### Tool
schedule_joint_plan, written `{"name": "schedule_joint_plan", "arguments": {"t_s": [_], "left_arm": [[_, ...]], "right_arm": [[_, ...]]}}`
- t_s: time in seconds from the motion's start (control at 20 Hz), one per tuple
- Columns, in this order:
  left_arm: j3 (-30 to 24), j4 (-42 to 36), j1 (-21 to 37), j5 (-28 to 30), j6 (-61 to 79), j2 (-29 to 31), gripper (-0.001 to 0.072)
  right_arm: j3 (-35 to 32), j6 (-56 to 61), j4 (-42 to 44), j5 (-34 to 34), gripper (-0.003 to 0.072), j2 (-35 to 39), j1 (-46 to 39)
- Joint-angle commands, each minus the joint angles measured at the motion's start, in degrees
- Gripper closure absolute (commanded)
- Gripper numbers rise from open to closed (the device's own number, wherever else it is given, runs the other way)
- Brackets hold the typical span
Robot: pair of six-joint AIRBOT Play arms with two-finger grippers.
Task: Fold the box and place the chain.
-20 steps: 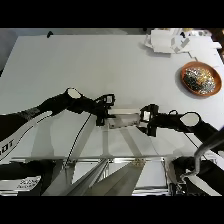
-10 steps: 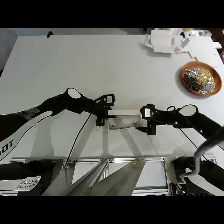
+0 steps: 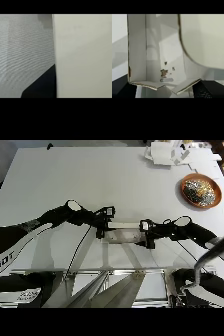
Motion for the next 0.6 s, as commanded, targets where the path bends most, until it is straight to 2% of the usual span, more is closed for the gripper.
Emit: {"name": "schedule_joint_plan", "arguments": {"t_s": [0.0, 0.4, 0.5, 0.55], "left_arm": [[0.0, 0.0, 0.0, 0.1, 0.0, 0.0, 0.07], [0.0, 0.0, 0.0, 0.1, 0.0, 0.0, 0.07], [0.0, 0.0, 0.0, 0.1, 0.0, 0.0, 0.0699], [0.0, 0.0, 0.0, 0.1, 0.0, 0.0, 0.0699]], "right_arm": [[0.1, -3.6, 2.1, -0.3, 0.0039, -1.8, 0.0], [1.3, -3.6, 3.1, 1.2, 0.0058, -3.0, 0.0], [1.3, -3.6, 2.8, 1.2, 0.0166, -3.0, 0.0], [1.3, -3.6, 2.6, 1.1, 0.0169, -3.2, 0.0]]}}
